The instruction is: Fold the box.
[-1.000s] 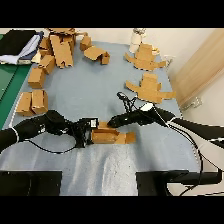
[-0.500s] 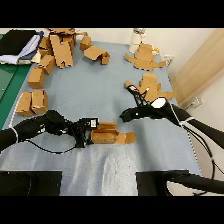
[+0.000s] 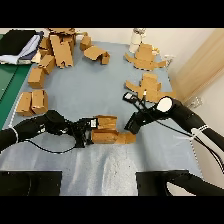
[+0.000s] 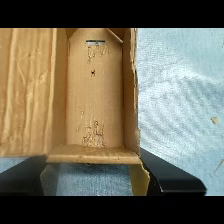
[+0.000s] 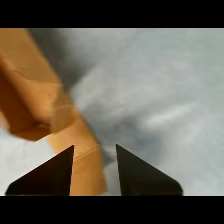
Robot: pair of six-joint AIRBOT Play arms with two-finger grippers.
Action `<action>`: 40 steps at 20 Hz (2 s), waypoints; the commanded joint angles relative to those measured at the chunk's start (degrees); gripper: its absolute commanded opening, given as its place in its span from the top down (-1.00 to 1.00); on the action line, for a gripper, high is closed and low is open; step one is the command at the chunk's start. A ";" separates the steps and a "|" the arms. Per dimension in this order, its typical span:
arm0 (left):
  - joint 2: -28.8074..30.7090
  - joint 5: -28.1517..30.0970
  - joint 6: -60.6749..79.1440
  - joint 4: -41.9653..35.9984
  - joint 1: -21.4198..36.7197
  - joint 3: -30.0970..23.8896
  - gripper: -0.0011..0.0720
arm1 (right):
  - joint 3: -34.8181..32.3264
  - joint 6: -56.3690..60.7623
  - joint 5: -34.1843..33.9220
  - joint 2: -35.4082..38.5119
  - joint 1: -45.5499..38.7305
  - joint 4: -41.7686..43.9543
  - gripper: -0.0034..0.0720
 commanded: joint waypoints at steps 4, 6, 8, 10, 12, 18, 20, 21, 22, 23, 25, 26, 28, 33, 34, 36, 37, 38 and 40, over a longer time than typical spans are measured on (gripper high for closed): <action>-0.02 0.07 0.04 0.00 0.00 0.02 -0.65 | -1.75 -2.60 3.80 0.09 10.71 -6.36 -0.41; -0.02 0.02 0.04 0.00 -0.02 0.02 -0.65 | -1.75 -2.60 0.83 -0.22 11.13 -6.23 -0.42; -0.02 0.02 0.04 0.00 -0.02 0.02 -0.65 | -1.73 -2.60 -1.92 -0.20 11.13 -6.01 -0.41; -0.02 0.02 0.04 0.00 -0.02 0.02 -0.65 | -1.73 -2.60 -2.58 -0.20 11.13 -4.72 -0.41; -0.02 0.02 0.04 0.00 -0.02 0.02 -0.65 | -1.73 -2.58 -2.54 -0.20 11.13 -2.56 -0.41; -0.02 0.00 0.02 0.00 -0.02 0.02 -0.65 | -1.75 -2.32 -2.58 -0.22 11.13 1.86 0.68; -0.02 0.00 0.02 0.00 -0.02 0.02 -0.65 | -1.75 -1.64 -2.58 -0.39 11.13 1.88 0.81; -0.02 0.00 0.02 0.00 -0.02 0.02 -0.65 | -1.75 -1.42 -2.64 -0.68 11.13 1.92 0.81; -0.02 -0.02 0.04 0.00 -0.02 0.02 -0.65 | -1.77 -1.44 -2.95 -1.01 11.13 2.25 0.81; -0.02 -0.02 0.02 -0.02 -0.02 0.02 -0.65 | -1.92 -1.46 -3.52 -1.42 11.13 2.91 0.81; -0.02 -0.04 0.04 -0.02 -0.02 0.02 -0.65 | -2.29 -1.49 -4.33 -2.08 11.13 5.03 0.81; -0.02 -0.04 0.04 -0.02 -0.02 0.02 -0.65 | -2.29 -1.51 -4.39 -2.32 11.15 5.64 0.81; -0.02 -0.02 0.04 0.00 -0.02 0.02 -0.65 | -2.29 -1.51 -4.90 -2.34 11.13 5.79 0.81; -0.02 -0.04 0.04 -0.02 -0.02 0.02 -0.65 | -2.32 -3.78 -5.53 -2.36 11.13 8.85 0.79; -0.02 -0.04 0.04 0.00 -0.02 0.02 -0.65 | -2.45 -3.93 -5.90 -2.36 11.13 9.07 0.79; -0.02 -0.07 0.04 0.00 -0.02 0.02 -0.65 | -2.91 -4.20 -6.21 -2.36 11.13 9.11 0.66; -0.02 -0.07 0.02 -0.02 -0.02 0.02 -0.65 | -3.08 -4.35 -6.14 -2.36 11.13 9.16 0.62; -0.02 -0.07 0.04 0.00 -0.02 0.02 -0.65 | -3.26 -4.33 -6.12 -2.36 11.13 9.16 0.60; -0.02 -0.07 0.02 0.00 -0.02 0.02 -0.65 | -3.74 -4.33 -6.14 -2.36 11.13 9.16 0.24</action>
